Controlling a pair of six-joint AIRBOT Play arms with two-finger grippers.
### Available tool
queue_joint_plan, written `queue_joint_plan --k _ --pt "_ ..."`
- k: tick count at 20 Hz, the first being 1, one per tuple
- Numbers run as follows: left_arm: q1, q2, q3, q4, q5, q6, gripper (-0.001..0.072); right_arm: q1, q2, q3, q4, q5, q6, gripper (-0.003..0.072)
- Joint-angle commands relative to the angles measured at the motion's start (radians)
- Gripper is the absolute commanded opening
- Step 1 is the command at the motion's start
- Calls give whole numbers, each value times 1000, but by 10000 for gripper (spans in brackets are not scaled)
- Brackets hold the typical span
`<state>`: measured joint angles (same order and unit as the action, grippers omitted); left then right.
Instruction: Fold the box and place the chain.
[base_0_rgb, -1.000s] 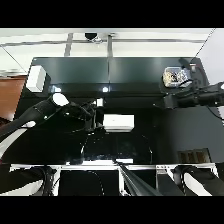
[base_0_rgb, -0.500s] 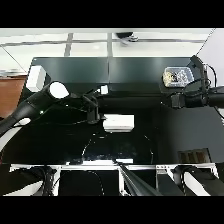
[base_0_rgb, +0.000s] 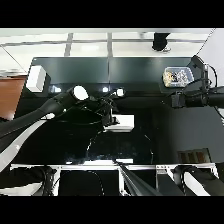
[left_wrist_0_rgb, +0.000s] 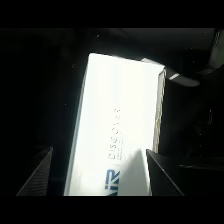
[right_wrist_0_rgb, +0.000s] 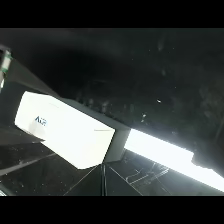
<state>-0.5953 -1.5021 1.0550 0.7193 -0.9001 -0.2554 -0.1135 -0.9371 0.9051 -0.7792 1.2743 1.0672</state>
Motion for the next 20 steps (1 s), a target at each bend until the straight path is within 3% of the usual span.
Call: queue_joint_plan --k 1,8,15,16,18,20 --pt "-10 -24 3 -21 -28 -5 706 -1 1 0 -2 -5 -2 16" --pt "-14 -38 3 -7 -64 -5 708 -1 1 0 -2 -4 -2 16" --pt "-85 -40 12 219 40 -134 702 -1 1 0 -1 -7 -1 16" --pt "-101 -40 16 283 58 -183 668 -1 1 0 -1 -7 -1 16" --pt "-122 -40 48 399 37 -311 400 -1 1 0 -1 -8 -1 16" --pt "-113 -34 108 484 -51 -481 388 -1 1 0 5 -2 2 16"
